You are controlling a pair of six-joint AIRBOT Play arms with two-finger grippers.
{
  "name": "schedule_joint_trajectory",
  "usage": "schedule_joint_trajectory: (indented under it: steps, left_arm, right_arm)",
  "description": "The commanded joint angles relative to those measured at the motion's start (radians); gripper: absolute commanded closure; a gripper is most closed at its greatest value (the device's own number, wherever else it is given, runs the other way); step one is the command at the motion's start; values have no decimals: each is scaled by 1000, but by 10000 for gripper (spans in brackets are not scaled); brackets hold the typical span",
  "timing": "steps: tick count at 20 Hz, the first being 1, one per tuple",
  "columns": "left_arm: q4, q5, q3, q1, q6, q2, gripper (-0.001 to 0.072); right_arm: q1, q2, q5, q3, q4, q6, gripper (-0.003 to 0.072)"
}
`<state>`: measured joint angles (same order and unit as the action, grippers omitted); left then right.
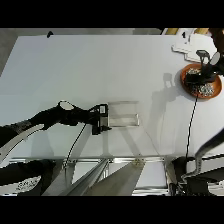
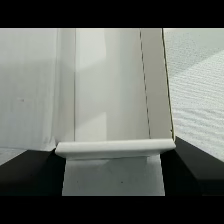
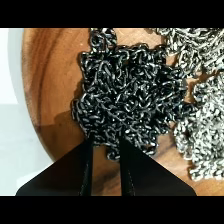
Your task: Fold the box and place the chain.
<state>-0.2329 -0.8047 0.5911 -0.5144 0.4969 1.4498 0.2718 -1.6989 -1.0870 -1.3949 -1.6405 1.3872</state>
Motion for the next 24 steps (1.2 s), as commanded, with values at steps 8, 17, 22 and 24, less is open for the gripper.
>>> schedule_joint_trajectory:
  steps: [8, 17, 22, 24]
  left_arm:
    - [0, 0, 0, 0, 0, 0, 697]
    - [0, 0, 0, 0, 0, 0, 697]
    - [0, 0, 0, 0, 0, 0, 697]
    - [0, 0, 0, 0, 0, 0, 697]
  right_arm:
    - [1, -28, 23, 0, -13, -1, 534]
    - [0, 1, -55, 0, -12, -3, 670]
    - [0, 198, -163, 0, 33, -85, 670]
    - [0, 315, -206, 0, 95, -105, 670]
